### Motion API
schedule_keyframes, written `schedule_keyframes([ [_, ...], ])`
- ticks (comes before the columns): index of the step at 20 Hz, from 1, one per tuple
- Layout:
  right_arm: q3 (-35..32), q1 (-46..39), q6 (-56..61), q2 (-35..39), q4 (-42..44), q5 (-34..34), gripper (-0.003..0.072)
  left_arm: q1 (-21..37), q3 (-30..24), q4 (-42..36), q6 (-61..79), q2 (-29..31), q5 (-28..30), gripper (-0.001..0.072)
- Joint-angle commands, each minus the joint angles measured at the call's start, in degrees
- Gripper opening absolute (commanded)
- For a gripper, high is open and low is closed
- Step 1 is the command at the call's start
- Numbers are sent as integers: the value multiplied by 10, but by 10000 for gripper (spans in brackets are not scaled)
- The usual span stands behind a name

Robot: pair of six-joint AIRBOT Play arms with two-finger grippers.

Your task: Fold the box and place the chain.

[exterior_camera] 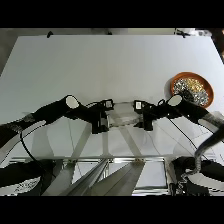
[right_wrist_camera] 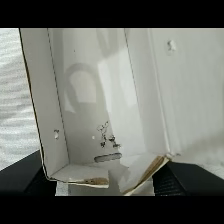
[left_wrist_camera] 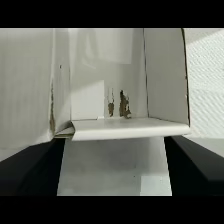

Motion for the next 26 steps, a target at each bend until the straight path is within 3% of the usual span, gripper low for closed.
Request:
schedule_keyframes([
  [1, 0, 0, 0, 0, 0, 0, 569, -3, 0, -10, 2, -1, 39, 702],
  [17, 0, 1, 0, 0, 0, 2, 568, -13, -2, -21, 28, 28, 60, 702],
  [26, 0, 1, 0, 0, 0, 2, 568, -13, -41, -40, 121, 27, 60, 699],
])
